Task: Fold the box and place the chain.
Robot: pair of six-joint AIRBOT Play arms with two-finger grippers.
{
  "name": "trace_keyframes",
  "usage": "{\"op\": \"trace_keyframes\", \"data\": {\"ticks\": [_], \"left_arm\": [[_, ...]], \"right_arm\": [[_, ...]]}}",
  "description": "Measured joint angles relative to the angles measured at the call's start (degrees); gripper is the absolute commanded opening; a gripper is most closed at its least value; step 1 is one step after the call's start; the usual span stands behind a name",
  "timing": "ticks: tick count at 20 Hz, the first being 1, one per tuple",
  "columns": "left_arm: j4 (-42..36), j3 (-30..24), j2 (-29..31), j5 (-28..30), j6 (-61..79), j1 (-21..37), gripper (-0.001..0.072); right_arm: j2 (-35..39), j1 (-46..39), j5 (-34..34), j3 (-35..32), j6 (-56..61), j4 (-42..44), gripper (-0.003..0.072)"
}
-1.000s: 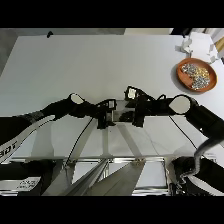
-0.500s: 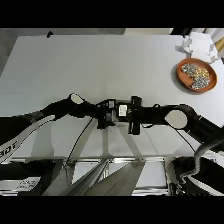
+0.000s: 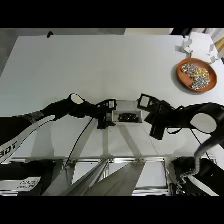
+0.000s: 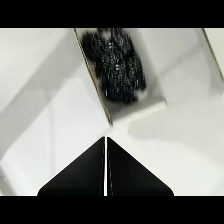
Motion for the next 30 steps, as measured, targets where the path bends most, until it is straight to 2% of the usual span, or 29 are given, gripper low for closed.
{"op": "trace_keyframes", "data": {"ticks": [3,11,16,19,24,27,30], "left_arm": [[0.0,0.0,0.0,0.0,0.0,0.0,0.0209],[0.0,0.0,0.0,0.0,0.0,0.0,0.0209],[0.0,0.0,0.0,0.0,0.0,0.0,0.0209],[0.0,0.0,0.0,0.0,0.0,0.0,0.0209],[0.0,0.0,0.0,0.0,0.0,0.0,0.0209],[0.0,0.0,0.0,0.0,0.0,0.0,0.0209],[0.0,0.0,0.0,0.0,0.0,0.0,0.0209]], "right_arm": [[0.8,-4.0,2.1,-0.3,3.5,-0.2,0.0007],[0.8,-7.9,-1.8,-2.0,6.0,0.9,0.0007],[-5.1,-14.2,-7.1,-1.0,11.5,1.1,0.0007],[-12.2,-16.9,-9.0,2.6,13.4,1.4,0.0007],[-24.5,-18.3,-13.8,14.0,12.6,3.0,0.0005],[-28.5,-18.2,-15.0,18.7,4.7,9.7,0.0004],[-30.3,-16.9,-11.2,20.5,-9.0,18.4,0.0005]]}}
